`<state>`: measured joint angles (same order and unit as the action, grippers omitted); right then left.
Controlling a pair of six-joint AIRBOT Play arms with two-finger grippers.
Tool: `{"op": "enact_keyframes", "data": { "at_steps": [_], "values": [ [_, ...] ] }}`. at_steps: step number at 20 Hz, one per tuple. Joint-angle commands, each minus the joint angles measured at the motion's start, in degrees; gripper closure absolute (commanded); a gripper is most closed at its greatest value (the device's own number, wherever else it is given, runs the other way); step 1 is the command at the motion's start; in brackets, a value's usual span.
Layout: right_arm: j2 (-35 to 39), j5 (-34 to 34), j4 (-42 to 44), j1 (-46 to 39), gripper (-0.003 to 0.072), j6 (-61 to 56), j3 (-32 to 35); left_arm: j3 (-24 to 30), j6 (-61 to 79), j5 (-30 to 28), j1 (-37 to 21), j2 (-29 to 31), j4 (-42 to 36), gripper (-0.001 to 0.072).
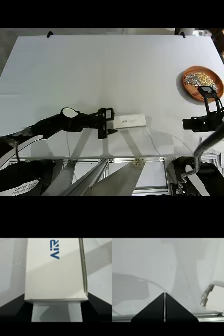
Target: Fold the box and place the chain.
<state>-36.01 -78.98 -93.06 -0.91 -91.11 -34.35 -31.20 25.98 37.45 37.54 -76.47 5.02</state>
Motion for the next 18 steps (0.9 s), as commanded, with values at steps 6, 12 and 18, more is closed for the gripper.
{"op": "enact_keyframes", "data": {
  "at_steps": [6,12,18],
  "values": [
    [0.0,3.3,-0.3,-1.0,0.0675,-0.4,0.0,0.0,-51.3,-17.2,-18.3,22.5,33.2,0.0705],
    [0.0,3.3,-0.3,-1.0,0.0675,-0.4,0.0,0.0,-89.1,-1.0,-42.9,25.2,71.1,0.0705],
    [0.0,3.4,-0.3,-1.0,0.0675,-0.4,0.0,0.2,-91.0,5.1,-52.8,21.6,75.5,0.0705]
  ]
}}
